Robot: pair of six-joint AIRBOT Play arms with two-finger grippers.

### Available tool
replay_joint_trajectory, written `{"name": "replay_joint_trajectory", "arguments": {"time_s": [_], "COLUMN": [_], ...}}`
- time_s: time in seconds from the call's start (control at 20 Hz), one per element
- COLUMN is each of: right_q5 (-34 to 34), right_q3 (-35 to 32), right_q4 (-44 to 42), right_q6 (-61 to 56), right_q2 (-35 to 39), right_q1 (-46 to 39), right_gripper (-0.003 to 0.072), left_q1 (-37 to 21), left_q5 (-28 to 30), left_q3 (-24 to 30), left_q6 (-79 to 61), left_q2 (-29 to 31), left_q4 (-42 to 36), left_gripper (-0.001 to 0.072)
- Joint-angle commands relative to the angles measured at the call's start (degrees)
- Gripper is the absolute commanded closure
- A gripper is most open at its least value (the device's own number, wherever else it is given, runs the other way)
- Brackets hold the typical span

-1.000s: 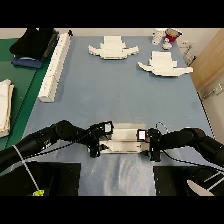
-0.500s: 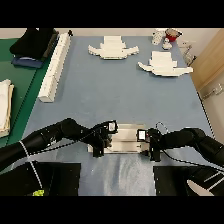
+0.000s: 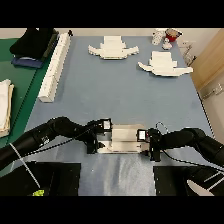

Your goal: Fold the box.

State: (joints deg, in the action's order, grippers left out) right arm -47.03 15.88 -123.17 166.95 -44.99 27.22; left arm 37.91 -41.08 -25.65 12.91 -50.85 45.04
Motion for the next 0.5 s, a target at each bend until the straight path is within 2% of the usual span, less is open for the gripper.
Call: {"name": "replay_joint_trajectory", "arguments": {"time_s": [0.0,0.45], "right_q5": [0.0,0.0], "right_q3": [0.0,0.0], "right_q4": [0.0,0.0], "right_q6": [0.0,0.0], "right_q2": [0.1,0.1], "right_q1": [0.0,0.0], "right_gripper": [0.0199,0.0199], "left_q1": [-0.5,-0.4], "left_q5": [-2.5,-2.4], "left_q3": [-0.1,-0.1], "left_q6": [2.5,3.4], "left_q2": [1.3,1.3], "left_q4": [1.3,1.2], "left_gripper": [0.0207,0.0208]}}
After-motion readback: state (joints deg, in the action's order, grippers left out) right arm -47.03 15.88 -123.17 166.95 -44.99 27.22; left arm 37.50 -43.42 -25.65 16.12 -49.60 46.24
